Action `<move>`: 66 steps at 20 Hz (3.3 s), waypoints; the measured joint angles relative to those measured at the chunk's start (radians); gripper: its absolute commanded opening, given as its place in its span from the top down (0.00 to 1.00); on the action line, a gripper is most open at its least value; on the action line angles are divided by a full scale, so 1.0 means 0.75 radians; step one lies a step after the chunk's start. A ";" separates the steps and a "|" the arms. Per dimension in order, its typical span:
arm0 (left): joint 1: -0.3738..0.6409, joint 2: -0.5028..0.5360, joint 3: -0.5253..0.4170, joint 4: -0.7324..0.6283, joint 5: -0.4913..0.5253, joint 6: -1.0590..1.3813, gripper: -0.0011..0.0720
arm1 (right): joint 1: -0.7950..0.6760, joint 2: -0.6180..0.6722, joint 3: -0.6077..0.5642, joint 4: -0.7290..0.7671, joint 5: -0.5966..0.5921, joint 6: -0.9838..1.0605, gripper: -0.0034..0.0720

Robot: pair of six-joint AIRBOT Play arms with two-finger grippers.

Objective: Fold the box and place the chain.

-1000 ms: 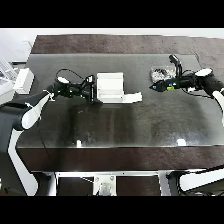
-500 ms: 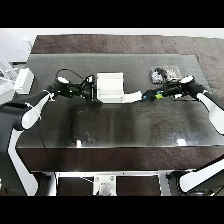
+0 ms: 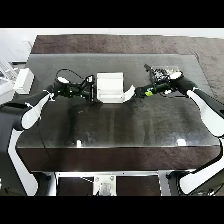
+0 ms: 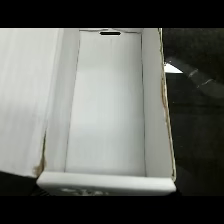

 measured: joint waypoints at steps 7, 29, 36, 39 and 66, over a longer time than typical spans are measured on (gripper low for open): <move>0.000 0.000 0.000 0.000 0.000 0.000 0.37 | 0.032 0.004 0.083 0.028 0.027 0.063 0.75; 0.000 0.000 0.000 0.000 0.000 0.001 0.37 | 0.124 0.002 0.110 -0.054 -0.010 0.087 0.44; 0.000 0.000 0.000 -0.001 0.000 0.000 0.37 | 0.162 0.002 0.152 -0.168 -0.011 0.185 0.44; 0.000 0.000 0.000 -0.001 -0.001 0.000 0.37 | 0.187 0.002 0.198 -0.222 -0.011 0.243 0.44; 0.000 0.000 0.000 -0.001 -0.009 -0.001 0.37 | 0.453 -0.121 0.479 -0.910 0.047 0.914 0.47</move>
